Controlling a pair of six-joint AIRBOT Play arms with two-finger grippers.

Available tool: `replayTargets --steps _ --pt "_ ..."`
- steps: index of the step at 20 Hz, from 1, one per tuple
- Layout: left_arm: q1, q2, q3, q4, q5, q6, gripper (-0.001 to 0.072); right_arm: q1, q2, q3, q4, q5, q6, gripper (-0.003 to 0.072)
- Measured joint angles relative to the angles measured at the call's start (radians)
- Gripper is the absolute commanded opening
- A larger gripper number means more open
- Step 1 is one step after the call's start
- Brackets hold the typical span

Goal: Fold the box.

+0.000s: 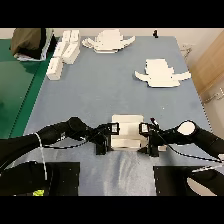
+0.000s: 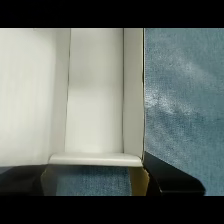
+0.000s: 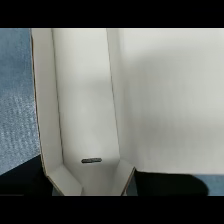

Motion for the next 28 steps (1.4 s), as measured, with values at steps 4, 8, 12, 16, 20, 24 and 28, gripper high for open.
replayTargets --steps 4,8,12,16,20,24,28 --pt "0.0 0.0 0.0 0.0 0.002 0.002 0.0512 0.0 0.001 0.0 -0.016 0.004 0.008 0.0718" --pt "0.0 0.0 0.0 0.0 0.003 0.002 0.0512 0.0 0.032 0.003 -0.108 0.04 0.055 0.0718" --pt "0.0 0.0 0.0 0.0 0.005 0.002 0.0512 0.0 0.133 0.021 -0.22 0.111 0.143 0.0713" --pt "0.0 0.0 0.0 0.0 0.006 0.001 0.0512 0.0 0.278 0.06 -0.322 0.188 0.304 0.0712" --pt "0.0 0.0 0.0 0.0 0.006 0.001 0.0512 0.0 0.426 0.095 -0.26 0.223 0.545 0.071" --pt "0.0 0.0 0.0 0.0 0.006 0.001 0.0512 0.0 0.545 0.106 -0.092 0.212 0.855 0.0622" --pt "0.0 0.0 0.0 0.0 0.007 0.0 0.0512 0.0 0.583 0.106 -0.009 0.194 1.23 0.0423"
